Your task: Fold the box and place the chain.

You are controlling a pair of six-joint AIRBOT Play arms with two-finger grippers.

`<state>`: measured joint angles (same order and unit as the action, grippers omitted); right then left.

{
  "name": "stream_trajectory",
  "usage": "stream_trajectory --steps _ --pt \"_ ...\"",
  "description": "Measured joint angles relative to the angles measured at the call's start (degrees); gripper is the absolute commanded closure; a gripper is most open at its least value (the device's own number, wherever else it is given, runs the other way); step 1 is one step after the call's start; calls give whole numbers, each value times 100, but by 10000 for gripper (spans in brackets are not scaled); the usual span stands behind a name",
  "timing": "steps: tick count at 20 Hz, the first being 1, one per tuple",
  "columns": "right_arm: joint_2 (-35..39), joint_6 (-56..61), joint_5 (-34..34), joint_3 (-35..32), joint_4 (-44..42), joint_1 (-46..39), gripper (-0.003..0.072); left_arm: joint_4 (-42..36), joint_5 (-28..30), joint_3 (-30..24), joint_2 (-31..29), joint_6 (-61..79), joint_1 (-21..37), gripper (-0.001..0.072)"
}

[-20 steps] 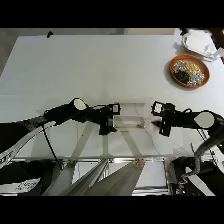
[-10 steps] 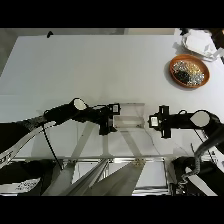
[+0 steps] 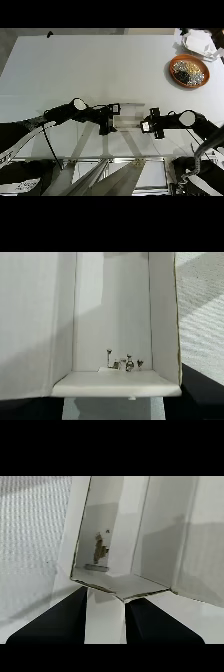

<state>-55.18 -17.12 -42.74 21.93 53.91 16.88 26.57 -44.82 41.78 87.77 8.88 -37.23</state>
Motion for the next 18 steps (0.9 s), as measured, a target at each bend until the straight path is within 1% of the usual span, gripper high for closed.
stream_trajectory --steps 4,5,6,9,10,11,13,14,16,17,18 --pt "-42 -28 157 0 -90 63 471 0 0 0 0 0 0 435" --pt "-46 -28 166 2 -129 105 510 0 0 0 0 0 0 435" --pt "-50 -31 164 0 -155 162 527 0 0 2 0 0 0 435" --pt "-70 -33 160 0 -199 365 530 2 0 0 0 4 0 435" --pt "-90 -35 173 0 -201 409 540 4 0 2 0 9 0 435" --pt "-111 -39 177 -2 -203 444 577 7 0 0 0 11 0 435" --pt "-160 -46 195 -2 -216 485 578 9 0 0 0 11 0 435" --pt "-170 -46 199 -2 -238 496 548 9 0 2 0 11 0 435" --pt "-190 -44 210 -2 -326 514 369 11 0 0 0 13 0 435" --pt "-195 -44 227 -2 -387 516 340 13 0 2 0 13 2 435" --pt "-201 -46 225 -2 -437 520 340 13 0 2 0 15 0 435"
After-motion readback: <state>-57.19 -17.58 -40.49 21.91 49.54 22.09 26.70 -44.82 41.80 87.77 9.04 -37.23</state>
